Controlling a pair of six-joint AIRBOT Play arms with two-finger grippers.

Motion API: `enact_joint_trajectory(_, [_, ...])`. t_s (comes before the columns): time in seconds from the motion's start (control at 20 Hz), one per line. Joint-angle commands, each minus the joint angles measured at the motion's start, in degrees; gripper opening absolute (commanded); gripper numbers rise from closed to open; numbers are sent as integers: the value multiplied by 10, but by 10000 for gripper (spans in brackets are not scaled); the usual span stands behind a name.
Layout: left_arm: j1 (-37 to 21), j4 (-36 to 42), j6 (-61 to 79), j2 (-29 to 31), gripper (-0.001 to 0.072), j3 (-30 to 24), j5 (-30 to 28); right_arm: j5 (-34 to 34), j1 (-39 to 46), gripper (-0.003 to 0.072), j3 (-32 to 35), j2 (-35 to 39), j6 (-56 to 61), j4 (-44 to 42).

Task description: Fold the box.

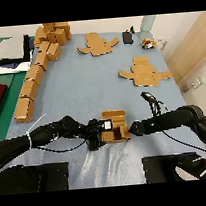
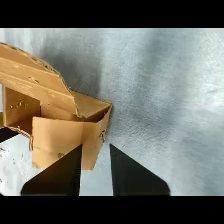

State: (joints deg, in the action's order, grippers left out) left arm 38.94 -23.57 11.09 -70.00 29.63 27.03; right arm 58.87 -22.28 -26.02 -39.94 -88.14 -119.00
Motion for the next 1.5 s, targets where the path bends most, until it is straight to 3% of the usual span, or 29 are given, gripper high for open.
enact_joint_trajectory(0.0, [0, 0, 0, 0, 522, 1, 0, 4, 0, 445, -3, -34, -19, -33])
enact_joint_trajectory(0.05, [0, 0, 0, 0, 522, 1, 0, 2, 0, 545, -3, -42, -19, -34])
enact_joint_trajectory(0.4, [0, 0, 0, 0, 522, 1, 0, -44, -47, 545, -8, -64, -2, -29])
enact_joint_trajectory(0.65, [0, 0, 0, 0, 522, 1, 0, -69, -137, 522, -37, -123, 141, 89])
enact_joint_trajectory(0.8, [0, 0, 0, 0, 522, 1, 0, -63, -178, 520, -58, -155, 249, 180])
enact_joint_trajectory(1.15, [0, 0, 0, 0, 522, 1, 0, -40, -256, 503, -127, -219, 393, 217])
enact_joint_trajectory(1.35, [0, 0, 0, 0, 522, 1, 0, 31, -299, 503, -159, -263, 534, 301])
enact_joint_trajectory(1.45, [0, 0, 0, 0, 522, 1, 0, 36, -307, 502, -169, -276, 581, 317])
